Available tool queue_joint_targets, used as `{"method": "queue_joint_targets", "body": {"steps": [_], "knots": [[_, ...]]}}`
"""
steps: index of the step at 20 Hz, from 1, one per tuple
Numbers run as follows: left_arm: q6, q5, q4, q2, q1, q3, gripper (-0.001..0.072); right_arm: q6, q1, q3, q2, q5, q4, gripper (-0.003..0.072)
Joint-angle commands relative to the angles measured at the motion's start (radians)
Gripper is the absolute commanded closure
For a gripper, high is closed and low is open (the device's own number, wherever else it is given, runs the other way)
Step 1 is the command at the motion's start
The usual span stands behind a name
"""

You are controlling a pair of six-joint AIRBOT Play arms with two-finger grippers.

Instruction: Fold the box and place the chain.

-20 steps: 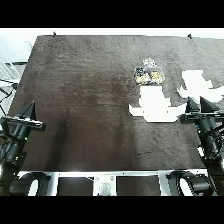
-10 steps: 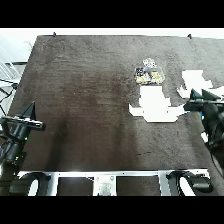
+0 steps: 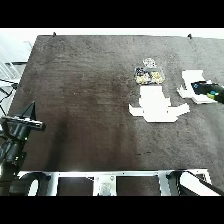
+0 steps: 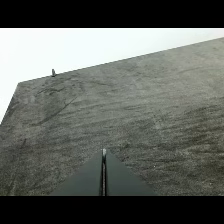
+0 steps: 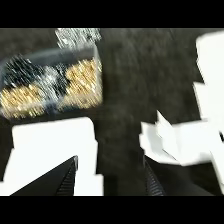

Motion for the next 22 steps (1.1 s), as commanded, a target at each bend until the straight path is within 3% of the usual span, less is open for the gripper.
{"method": "queue_joint_targets", "body": {"steps": [1,5,7,13,22], "knots": [[0.0,0.002,0.0,0.0,0.0,0.0,0.0692,0.216,-0.145,0.257,-0.183,0.335,-0.238,0.0202],[0.0,0.0,0.0,0.0,0.0,0.0,0.0691,0.278,-0.156,0.516,-0.399,0.625,-0.344,0.0203],[0.0,0.0,0.0,0.0,0.0,0.0,0.0691,0.277,-0.136,0.574,-0.491,0.712,-0.346,0.0203],[0.0,0.0,0.0,0.0,0.0,0.0,0.0692,0.266,-0.051,0.578,-0.631,0.735,-0.401,0.0203],[0.0,0.0,0.0,0.0,0.0,0.0,0.0691,0.266,0.009,0.542,-0.707,0.784,-0.389,0.0203]]}}
